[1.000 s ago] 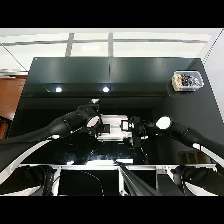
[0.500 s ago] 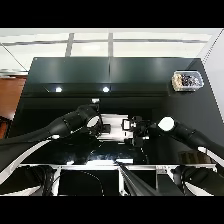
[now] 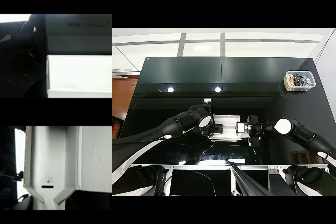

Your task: Fold the box and place the chain.

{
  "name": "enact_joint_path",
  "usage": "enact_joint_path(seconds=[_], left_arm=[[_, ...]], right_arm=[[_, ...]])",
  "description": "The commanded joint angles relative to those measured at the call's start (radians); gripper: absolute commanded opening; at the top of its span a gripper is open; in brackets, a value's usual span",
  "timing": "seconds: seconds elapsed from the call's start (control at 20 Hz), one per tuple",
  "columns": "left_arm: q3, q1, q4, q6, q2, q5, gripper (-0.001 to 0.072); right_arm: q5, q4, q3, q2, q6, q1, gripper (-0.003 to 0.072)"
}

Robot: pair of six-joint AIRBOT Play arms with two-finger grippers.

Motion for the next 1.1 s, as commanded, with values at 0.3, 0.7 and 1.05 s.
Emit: enact_joint_path(seconds=[0.3,0.7,1.05], left_arm=[[0.001,0.0,-0.001,0.0,0.0,-0.001,0.0032],[0.001,0.0,-0.003,0.0,0.0,-0.001,0.0032],[0.001,0.0,-0.003,0.0,0.0,-0.001,0.0032]], right_arm=[[0.003,0.148,0.0,-0.029,0.033,0.015,0.0172],[-0.038,0.227,0.0,-0.068,0.032,0.019,0.0173],[-0.064,0.227,0.0,-0.069,0.032,0.019,0.0209]])
